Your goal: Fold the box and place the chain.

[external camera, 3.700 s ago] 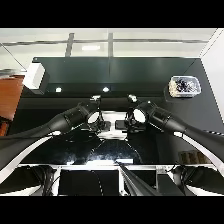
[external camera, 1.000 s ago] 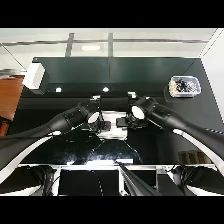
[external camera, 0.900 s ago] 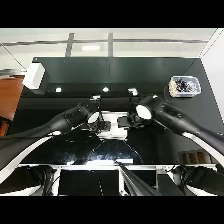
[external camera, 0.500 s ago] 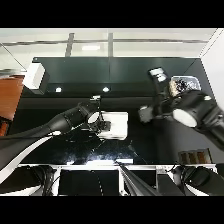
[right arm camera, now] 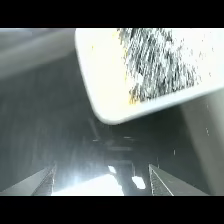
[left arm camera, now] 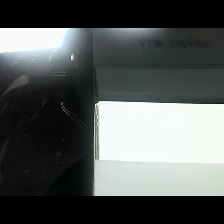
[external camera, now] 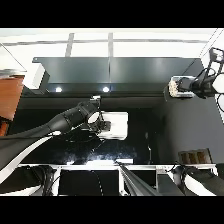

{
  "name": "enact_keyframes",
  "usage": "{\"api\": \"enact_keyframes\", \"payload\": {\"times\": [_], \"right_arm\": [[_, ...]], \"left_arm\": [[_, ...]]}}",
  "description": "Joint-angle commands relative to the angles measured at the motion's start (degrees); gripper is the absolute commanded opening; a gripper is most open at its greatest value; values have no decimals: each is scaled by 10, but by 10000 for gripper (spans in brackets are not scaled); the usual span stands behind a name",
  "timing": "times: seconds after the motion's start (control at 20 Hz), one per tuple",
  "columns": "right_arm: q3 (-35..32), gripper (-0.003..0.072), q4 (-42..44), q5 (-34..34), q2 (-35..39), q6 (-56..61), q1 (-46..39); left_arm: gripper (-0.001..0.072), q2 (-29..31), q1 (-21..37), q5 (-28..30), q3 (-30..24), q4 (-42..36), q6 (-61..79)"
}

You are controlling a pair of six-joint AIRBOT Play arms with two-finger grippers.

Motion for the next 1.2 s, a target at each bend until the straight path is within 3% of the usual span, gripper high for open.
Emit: {"api": "enact_keyframes", "payload": {"times": [0.0,0.15,0.25,0.35,0.95,1.05,1.15], "right_arm": [[63,695,70,-66,-120,-21,-79],[163,694,71,-49,-230,-20,-83],[223,597,71,-26,-288,-19,-83],[258,597,68,-3,-328,-19,-83],[272,578,73,10,-381,-10,-96],[272,386,75,22,-382,-10,-96],[280,121,70,47,-382,-15,-99]], "left_arm": [[30,0,0,-2,0,0,0],[30,0,0,-2,0,0,0],[30,0,0,-1,0,0,0],[30,0,0,-2,0,0,0],[30,0,0,-1,0,0,0],[31,0,0,-1,0,0,0],[30,0,0,-2,0,0,0]]}}
